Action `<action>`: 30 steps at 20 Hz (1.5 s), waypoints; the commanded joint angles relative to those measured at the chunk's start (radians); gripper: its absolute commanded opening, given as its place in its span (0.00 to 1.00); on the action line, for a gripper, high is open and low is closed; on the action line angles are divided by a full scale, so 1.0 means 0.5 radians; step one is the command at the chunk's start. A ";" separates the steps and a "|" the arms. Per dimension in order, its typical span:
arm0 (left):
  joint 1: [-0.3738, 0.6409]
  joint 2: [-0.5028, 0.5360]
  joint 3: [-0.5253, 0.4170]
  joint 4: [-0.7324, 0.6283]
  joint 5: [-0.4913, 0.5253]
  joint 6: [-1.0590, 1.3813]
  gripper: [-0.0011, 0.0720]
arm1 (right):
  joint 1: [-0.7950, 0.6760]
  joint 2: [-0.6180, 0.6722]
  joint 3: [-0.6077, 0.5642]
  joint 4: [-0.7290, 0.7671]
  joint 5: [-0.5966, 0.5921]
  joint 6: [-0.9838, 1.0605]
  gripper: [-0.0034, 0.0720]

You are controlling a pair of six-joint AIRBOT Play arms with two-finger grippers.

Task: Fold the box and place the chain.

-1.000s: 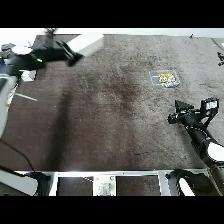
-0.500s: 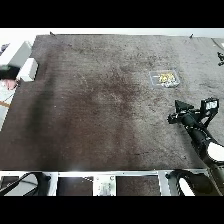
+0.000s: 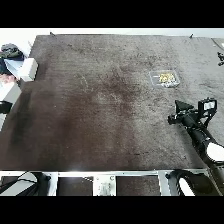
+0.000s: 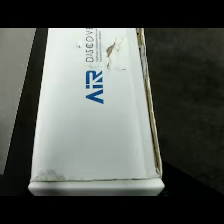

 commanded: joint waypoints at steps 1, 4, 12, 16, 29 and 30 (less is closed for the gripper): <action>0.025 -0.184 -0.027 0.042 0.101 0.136 0.02 | 0.000 0.001 -0.001 -0.021 0.000 0.001 0.06; 0.025 -0.259 -0.026 0.013 0.202 0.275 0.02 | 0.000 0.001 -0.001 -0.021 0.001 0.002 0.06; 0.025 -0.429 -0.021 -0.291 0.125 0.661 0.03 | 0.000 0.001 -0.001 -0.021 0.000 0.002 0.06; 0.025 -0.456 -0.021 -0.281 0.140 0.676 0.03 | 0.000 0.001 -0.001 -0.021 0.000 0.002 0.06; 0.025 -0.301 -0.011 -0.309 0.166 0.700 1.00 | 0.000 0.002 -0.001 -0.021 -0.002 0.002 0.06; 0.025 -0.232 -0.011 -0.328 0.126 0.687 1.00 | 0.000 0.002 -0.001 -0.021 -0.001 0.002 0.06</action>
